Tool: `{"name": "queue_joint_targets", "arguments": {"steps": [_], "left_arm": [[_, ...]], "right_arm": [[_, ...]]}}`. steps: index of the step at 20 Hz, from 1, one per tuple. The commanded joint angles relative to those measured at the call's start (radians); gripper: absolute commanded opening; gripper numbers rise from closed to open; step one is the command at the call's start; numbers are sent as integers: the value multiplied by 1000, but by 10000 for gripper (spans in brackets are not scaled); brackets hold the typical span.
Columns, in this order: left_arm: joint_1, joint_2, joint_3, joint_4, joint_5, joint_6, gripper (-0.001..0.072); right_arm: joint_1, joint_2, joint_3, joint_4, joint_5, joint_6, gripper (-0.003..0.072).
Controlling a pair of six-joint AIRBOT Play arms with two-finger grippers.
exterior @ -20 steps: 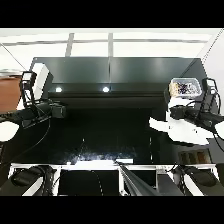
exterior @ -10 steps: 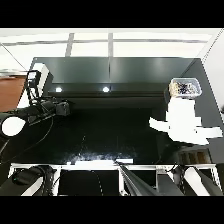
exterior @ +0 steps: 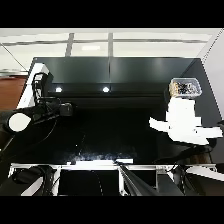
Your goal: Fold the box and place the chain.
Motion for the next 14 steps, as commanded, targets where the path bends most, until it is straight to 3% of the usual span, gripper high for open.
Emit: {"name": "queue_joint_targets", "arguments": {"steps": [1, 5, 8, 9, 10, 14], "left_arm": [[-1, -30, 0, -21, -6, 0, 708], [-1, -31, 0, -33, -7, 0, 708], [-1, -31, 0, -40, -6, 0, 708], [-1, -31, 0, -40, -6, 0, 708], [-1, -31, 0, -45, -7, 0, 708], [-1, -31, 0, -47, -8, 0, 708]], "right_arm": [[22, -124, 55, 87, 216, -106, 694], [85, -143, 57, -125, 203, -101, 696], [84, -142, 61, -150, 197, -97, 695], [85, -141, 61, -145, 195, -98, 668], [85, -140, 61, -134, 194, -98, 541], [84, -140, 63, -123, 192, -99, 512]]}}
